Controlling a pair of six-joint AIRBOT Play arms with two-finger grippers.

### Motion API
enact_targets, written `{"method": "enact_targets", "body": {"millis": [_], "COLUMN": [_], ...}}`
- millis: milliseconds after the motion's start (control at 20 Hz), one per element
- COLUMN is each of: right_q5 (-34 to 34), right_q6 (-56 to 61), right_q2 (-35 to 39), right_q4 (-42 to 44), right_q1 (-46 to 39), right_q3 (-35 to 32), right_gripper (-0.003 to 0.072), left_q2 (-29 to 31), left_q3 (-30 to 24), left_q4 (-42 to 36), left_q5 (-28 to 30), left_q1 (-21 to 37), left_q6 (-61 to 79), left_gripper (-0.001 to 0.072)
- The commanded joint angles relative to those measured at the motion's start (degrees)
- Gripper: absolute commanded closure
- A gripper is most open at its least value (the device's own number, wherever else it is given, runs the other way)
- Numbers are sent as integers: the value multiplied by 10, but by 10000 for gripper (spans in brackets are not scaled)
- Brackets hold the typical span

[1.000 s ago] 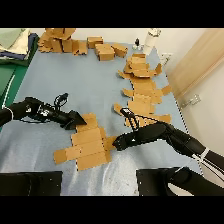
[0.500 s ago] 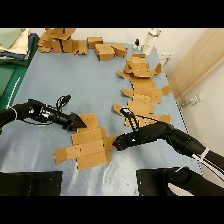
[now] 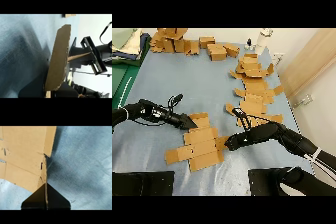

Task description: Fold the box.

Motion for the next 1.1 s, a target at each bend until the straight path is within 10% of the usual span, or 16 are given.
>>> {"method": "enact_targets", "body": {"millis": [0,50,150,200,800,1050], "right_q5": [2,6,12,11,-135,-137], "right_q6": [0,0,0,3,229,275], "right_q2": [0,0,0,0,57,45], "right_q4": [0,-1,-8,-26,-310,-286], "right_q1": [0,0,-4,-9,-132,-136], "right_q3": [0,0,0,3,199,200], "right_gripper": [683,666,207,179,184,574], "left_q2": [0,0,0,0,51,85], "left_q3": [0,0,8,16,45,45], "left_q4": [1,0,1,1,-99,-101], "left_q5": [-1,-3,-13,-18,78,152], "left_q1": [0,0,0,0,-145,-221], "left_q6": [27,38,66,70,218,297], "left_gripper": [648,696,696,696,696,697]}}
